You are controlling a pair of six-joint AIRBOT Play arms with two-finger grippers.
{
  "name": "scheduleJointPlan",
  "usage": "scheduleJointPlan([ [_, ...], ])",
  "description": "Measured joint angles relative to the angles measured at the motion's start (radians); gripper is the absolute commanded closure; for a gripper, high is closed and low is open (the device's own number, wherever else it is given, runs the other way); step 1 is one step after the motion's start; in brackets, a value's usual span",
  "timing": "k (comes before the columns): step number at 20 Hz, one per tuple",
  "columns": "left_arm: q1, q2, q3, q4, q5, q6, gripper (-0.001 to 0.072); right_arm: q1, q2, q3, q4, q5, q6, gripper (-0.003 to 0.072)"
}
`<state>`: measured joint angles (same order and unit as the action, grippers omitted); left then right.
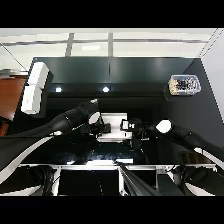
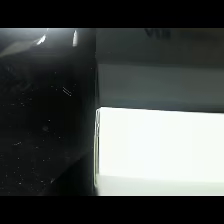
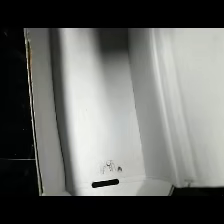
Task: Fold the box and place the chain.
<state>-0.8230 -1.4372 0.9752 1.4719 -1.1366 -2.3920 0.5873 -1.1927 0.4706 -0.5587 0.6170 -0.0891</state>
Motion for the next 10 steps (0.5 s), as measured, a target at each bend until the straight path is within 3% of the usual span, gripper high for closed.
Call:
scheduleJointPlan([
  [4, 0.000, 0.000, 0.000, 0.003, -0.001, 0.038, 0.0678, -0.001, 0.027, 0.000, -0.046, 0.032, 0.043, -0.0021],
  [10, 0.002, 0.000, 0.000, 0.013, -0.015, 0.099, 0.0678, -0.001, 0.138, 0.000, -0.288, 0.105, 0.175, -0.0012],
])
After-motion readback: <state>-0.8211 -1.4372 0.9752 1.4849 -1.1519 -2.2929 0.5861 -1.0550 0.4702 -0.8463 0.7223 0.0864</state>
